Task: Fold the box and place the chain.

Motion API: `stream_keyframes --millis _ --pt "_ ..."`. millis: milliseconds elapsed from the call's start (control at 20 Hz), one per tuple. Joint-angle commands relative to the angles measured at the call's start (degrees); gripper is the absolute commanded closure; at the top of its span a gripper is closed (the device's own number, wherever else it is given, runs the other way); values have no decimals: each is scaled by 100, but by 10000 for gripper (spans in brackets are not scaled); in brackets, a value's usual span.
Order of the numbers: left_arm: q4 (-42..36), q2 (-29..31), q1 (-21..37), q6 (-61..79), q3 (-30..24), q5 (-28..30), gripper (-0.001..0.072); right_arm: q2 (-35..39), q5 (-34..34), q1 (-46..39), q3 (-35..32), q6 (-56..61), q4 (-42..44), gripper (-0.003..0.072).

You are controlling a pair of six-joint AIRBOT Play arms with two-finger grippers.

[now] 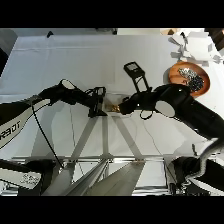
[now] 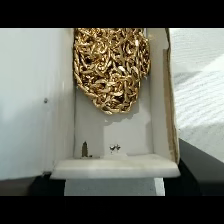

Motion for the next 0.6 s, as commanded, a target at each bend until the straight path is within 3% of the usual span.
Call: stream_keyframes --millis 0,50,100,150,350,550 --pt "0 0 0 2 -2 0 569 164 501 2 2 1528 -678 408" --pt "2 0 0 2 -2 0 569 164 723 2 2 1814 -1003 358" --pt "0 0 0 2 -2 0 569 164 966 2 2 2079 -1211 175" --pt "2 0 0 2 -2 0 569 164 1161 2 2 2328 -1325 54" --pt "0 0 0 2 -2 0 569 164 1510 -42 2 3027 -2116 48" --pt "0 0 2 2 -2 0 569 109 1497 -975 0 3150 -2175 61"
